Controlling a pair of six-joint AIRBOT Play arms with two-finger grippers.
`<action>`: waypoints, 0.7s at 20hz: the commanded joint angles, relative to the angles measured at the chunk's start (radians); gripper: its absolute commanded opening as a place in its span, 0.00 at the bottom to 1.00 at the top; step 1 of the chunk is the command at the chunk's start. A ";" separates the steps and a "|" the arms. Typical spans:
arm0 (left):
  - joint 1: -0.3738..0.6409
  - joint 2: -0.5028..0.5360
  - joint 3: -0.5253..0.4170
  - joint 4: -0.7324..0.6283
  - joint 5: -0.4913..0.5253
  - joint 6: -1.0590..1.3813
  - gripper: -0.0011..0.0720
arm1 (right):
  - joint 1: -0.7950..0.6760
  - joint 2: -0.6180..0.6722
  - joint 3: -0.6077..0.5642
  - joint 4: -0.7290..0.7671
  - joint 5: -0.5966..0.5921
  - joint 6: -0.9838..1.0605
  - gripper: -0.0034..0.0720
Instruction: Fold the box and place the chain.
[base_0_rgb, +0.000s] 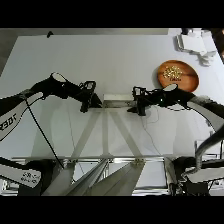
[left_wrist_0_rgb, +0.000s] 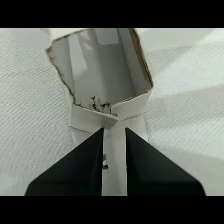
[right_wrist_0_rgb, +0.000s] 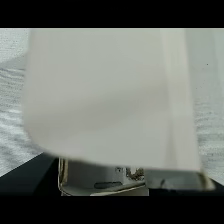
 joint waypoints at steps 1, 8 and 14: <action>-0.008 0.000 0.000 -0.042 -0.011 0.031 0.22 | 0.000 0.000 0.001 0.000 0.000 0.000 0.60; -0.027 -0.015 0.000 -0.098 -0.003 0.048 0.06 | 0.000 0.000 0.001 0.000 0.000 0.000 0.60; -0.031 -0.024 0.000 -0.107 0.029 -0.003 0.25 | 0.000 0.000 0.001 0.000 0.000 0.000 0.60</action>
